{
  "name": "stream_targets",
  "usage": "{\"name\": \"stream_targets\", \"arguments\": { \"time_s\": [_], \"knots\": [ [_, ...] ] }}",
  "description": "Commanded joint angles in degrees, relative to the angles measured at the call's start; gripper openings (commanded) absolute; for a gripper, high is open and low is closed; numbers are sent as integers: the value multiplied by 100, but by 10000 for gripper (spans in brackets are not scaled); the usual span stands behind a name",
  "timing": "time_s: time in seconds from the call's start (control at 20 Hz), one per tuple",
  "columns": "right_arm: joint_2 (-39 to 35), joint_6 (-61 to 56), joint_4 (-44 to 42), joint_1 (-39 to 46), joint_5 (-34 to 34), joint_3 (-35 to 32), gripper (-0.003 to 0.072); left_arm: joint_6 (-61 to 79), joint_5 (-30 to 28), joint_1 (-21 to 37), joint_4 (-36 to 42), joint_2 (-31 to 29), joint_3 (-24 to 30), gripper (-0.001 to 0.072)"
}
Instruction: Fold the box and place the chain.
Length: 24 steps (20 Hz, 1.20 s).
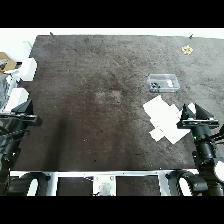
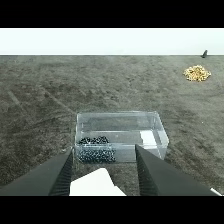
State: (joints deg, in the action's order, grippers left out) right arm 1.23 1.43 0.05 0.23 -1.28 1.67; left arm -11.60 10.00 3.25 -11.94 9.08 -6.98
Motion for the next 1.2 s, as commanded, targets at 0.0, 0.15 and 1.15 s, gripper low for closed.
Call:
{"name": "stream_targets", "arguments": {
  "time_s": [0.0, 0.15, 1.15],
  "knots": [
    [-4, 2, -2, 2, 2, 7, 428, 2, 0, 2, 0, 2, 2, 11],
    [-4, 4, 0, 4, -9, 7, 429, 2, 0, 2, 0, 2, 2, 11],
    [5678, -2465, 1561, 2081, 3794, 4317, 430, 2, -2, 2, 0, 2, 2, 11]
  ]
}}
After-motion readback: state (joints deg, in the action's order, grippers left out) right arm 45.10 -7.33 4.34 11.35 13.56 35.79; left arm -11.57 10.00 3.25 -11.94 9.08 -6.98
